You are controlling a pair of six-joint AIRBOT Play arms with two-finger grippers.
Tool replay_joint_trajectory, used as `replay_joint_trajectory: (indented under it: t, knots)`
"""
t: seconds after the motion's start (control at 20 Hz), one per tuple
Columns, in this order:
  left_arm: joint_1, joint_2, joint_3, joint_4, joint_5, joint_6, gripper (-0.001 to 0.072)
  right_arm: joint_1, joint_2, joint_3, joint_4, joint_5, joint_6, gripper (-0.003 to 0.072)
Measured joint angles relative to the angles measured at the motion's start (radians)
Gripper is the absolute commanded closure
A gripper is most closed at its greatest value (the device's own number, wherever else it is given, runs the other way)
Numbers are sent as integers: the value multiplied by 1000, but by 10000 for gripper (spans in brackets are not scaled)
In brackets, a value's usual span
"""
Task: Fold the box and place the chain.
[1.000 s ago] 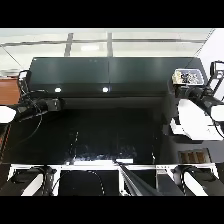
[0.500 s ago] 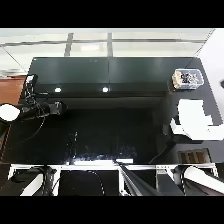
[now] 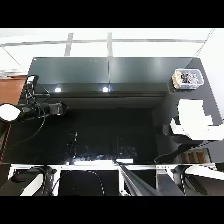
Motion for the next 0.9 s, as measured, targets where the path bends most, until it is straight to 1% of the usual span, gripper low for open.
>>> replay_joint_trajectory:
  t: [0.25,0.3,0.35,0.4,0.45,0.5,0.55,0.7,0.8,0.85,0.9]
  knots:
    - [0,0,0,0,-4,0,0,-3,-23,-1,-29,41,-104,-34]
    - [0,0,0,-1,-4,0,-1,-3,-32,-1,-27,44,-118,-1]
    - [0,0,0,-1,-4,0,0,-2,-38,-1,-21,48,-128,214]
    - [0,0,0,-2,-6,0,0,0,-44,-1,-18,50,-134,379]
    - [0,0,0,-2,-8,0,0,2,-48,-1,-15,51,-140,526]
    - [0,0,0,-4,-9,0,0,3,-51,-1,-13,55,-145,602]
    - [0,0,0,-4,-13,0,1,3,-54,-1,-13,65,-150,627]
    - [0,0,0,-4,-15,-1,1,8,-51,-2,6,107,-161,628]
    - [0,0,0,-4,-13,-1,1,23,-32,-18,60,130,-162,634]
    - [0,-1,0,-4,-4,-2,0,37,-17,-32,98,138,-162,670]
    - [0,-1,0,-4,1,-3,1,55,-1,-48,131,145,-162,670]
